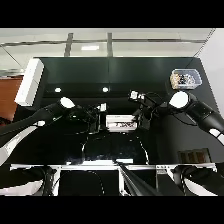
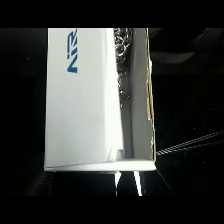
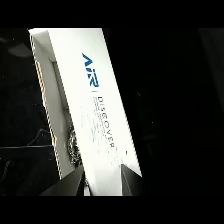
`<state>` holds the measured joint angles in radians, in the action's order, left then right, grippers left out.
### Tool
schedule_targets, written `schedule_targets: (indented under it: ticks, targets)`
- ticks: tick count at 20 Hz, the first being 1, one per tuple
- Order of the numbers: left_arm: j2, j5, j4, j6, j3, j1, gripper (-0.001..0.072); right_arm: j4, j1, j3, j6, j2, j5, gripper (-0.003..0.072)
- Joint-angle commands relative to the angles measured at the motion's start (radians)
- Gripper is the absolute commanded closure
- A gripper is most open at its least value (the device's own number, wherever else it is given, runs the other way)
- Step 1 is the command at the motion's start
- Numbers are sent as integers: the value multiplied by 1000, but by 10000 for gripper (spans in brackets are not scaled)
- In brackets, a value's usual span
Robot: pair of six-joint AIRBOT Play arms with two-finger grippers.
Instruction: Fold the box and place the chain.
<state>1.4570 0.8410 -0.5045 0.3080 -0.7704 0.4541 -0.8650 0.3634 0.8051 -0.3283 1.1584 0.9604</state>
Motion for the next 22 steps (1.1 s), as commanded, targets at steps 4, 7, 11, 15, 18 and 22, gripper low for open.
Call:
schedule_targets:
  ticks: [4,7,11,15,18,22]
  targets:
    - [1,1,0,0,0,-1,422,-1,0,0,0,0,27,444]
    - [1,1,0,0,0,-1,422,-4,0,0,-8,0,38,422]
    - [1,1,0,0,0,-1,422,-5,0,0,-8,0,38,404]
    - [1,1,0,0,0,-1,422,-8,0,0,-12,0,42,340]
    - [1,1,0,0,0,-1,422,-11,0,0,-12,1,42,304]
    - [1,1,0,0,0,-1,422,-11,0,0,-12,0,38,384]
